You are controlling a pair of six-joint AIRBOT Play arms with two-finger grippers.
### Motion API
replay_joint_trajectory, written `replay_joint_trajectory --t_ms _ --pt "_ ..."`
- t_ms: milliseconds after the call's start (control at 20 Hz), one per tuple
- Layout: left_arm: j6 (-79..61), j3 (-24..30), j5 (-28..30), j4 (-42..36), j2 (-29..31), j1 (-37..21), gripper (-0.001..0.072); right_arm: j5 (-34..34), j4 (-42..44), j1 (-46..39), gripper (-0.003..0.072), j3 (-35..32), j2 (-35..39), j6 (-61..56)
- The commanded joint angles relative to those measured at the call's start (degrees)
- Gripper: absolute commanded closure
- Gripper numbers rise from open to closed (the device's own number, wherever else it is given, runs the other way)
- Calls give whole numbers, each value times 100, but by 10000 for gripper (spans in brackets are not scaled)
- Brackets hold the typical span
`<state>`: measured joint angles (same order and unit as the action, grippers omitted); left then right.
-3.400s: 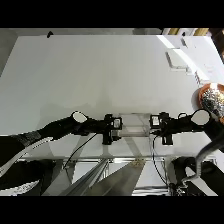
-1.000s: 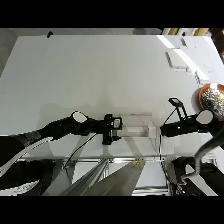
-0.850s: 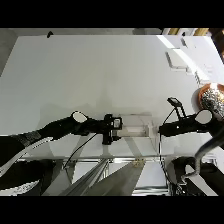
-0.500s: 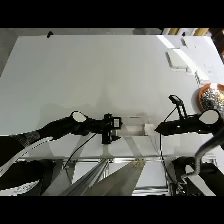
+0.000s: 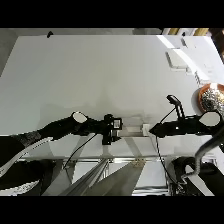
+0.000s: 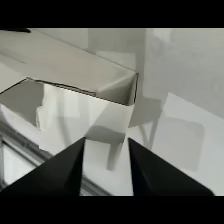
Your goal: Fold the box and place the chain.
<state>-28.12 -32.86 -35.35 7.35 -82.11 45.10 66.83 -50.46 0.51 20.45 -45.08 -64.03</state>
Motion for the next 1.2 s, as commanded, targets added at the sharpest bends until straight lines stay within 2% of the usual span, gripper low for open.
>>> replay_joint_trajectory --t_ms 0,300,650,900,1150 --pt "7 -2 -2 -2 7 0 437 -61 81 304 345 9 13 -26" --pt "7 -2 -2 -4 7 0 437 -610 0 997 352 48 11 -658" --pt "7 -2 -2 -2 7 0 437 -953 -1141 1624 370 444 -219 -2184" --pt "7 -2 -2 -4 7 0 437 -1364 -1309 2529 375 557 -518 -2841" --pt "7 0 -2 -2 7 0 437 -1453 -2492 3327 393 955 -970 -4328"
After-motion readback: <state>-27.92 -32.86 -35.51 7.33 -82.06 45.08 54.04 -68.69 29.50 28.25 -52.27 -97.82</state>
